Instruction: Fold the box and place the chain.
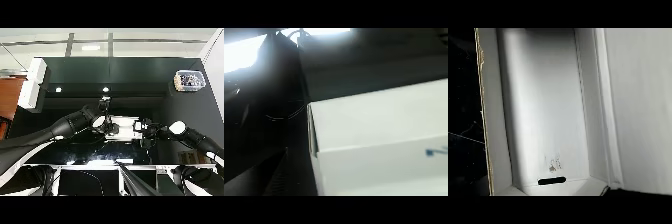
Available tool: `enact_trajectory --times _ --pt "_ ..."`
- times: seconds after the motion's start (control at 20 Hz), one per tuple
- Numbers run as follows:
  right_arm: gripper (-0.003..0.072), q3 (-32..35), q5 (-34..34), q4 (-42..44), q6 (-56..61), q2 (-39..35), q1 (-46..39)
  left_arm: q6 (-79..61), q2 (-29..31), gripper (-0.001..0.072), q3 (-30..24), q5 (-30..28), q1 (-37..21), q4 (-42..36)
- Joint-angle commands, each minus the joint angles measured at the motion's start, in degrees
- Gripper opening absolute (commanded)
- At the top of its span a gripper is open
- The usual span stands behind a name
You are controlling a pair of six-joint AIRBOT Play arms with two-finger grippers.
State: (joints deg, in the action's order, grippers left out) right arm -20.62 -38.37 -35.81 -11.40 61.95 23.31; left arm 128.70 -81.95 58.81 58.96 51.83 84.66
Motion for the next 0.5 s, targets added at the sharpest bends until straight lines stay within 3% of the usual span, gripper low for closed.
enact_trajectory --times 0.0,0.05,0.45 --pt "0.0257 0.0 0.0 0.0 0.0 0.0 0.0 2.1 -1.2 0.0469 0.8 0.3 0.2 -0.2" --pt "0.0258 0.0 0.0 0.0 0.0 0.0 0.0 2.1 -1.4 0.0392 0.8 0.3 0.2 -1.1" --pt "0.0257 0.0 0.0 0.0 0.0 0.0 0.0 4.2 -3.1 0.0355 1.0 0.1 0.2 -2.2"
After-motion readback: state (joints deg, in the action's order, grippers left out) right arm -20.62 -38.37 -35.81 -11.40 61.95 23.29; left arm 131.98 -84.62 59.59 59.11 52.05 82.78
